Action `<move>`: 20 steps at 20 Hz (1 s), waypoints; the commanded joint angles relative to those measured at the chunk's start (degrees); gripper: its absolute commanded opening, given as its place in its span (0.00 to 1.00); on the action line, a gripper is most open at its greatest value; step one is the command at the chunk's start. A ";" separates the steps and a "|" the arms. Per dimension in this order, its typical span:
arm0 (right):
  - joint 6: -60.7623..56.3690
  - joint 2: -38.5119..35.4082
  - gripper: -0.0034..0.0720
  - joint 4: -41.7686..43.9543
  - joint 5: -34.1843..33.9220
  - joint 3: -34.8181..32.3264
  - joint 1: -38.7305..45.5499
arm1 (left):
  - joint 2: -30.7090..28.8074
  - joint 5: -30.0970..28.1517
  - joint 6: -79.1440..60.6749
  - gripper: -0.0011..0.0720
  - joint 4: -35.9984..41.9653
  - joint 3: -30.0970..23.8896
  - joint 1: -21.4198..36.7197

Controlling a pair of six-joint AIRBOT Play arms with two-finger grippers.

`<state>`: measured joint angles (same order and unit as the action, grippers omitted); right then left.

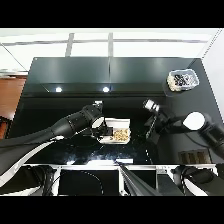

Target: Fold the box and place the chain.

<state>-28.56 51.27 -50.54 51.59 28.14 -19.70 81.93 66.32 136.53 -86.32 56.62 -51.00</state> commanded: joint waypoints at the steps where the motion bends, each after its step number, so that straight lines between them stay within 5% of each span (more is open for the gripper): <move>1: 21.70 1.27 0.87 5.22 -9.42 -6.27 -4.07 | 0.04 0.00 0.00 0.06 0.02 0.02 0.02; 2: 23.39 2.93 0.87 8.96 -9.90 -6.27 -4.17 | 0.04 0.00 0.00 0.06 0.02 0.02 0.02; 3: 27.34 4.70 1.00 12.57 -10.12 -6.27 -4.17 | 0.04 0.00 0.00 0.06 0.02 0.02 0.02; 6: 35.19 8.24 0.99 17.62 -10.75 -5.79 -4.37 | 0.04 0.00 0.00 0.06 0.02 0.02 0.02; 20: 35.74 14.19 0.98 16.83 -14.86 -3.80 -9.16 | 0.04 0.00 0.00 0.06 0.02 0.02 0.02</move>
